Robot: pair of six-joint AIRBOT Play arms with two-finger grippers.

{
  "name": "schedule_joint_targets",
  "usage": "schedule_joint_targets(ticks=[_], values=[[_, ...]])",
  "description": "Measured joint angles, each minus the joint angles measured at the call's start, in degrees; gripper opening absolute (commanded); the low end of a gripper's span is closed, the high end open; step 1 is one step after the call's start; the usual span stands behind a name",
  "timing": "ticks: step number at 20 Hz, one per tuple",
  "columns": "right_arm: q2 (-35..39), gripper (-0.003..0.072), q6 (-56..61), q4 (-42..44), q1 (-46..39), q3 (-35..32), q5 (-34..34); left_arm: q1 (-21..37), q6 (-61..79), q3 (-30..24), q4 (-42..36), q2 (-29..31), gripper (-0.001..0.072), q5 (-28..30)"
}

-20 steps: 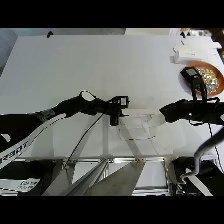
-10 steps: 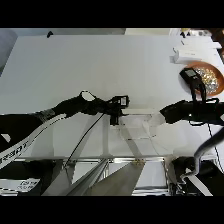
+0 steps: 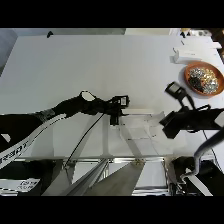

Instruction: Fold the box and place the chain.

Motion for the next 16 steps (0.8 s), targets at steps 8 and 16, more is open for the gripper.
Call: schedule_joint_targets(ticks=[8, 16], values=[[-0.72, 0.0484, -15.26, -1.88, 5.27, -8.33, -3.32, 0.00, -0.02, 0.00, 0.00, 0.00, 0.0011, 0.00], [3.56, 0.0649, -18.18, -10.14, 15.19, -16.11, -23.06, 0.00, -0.02, 0.00, 0.00, 0.00, 0.0011, 0.00]])
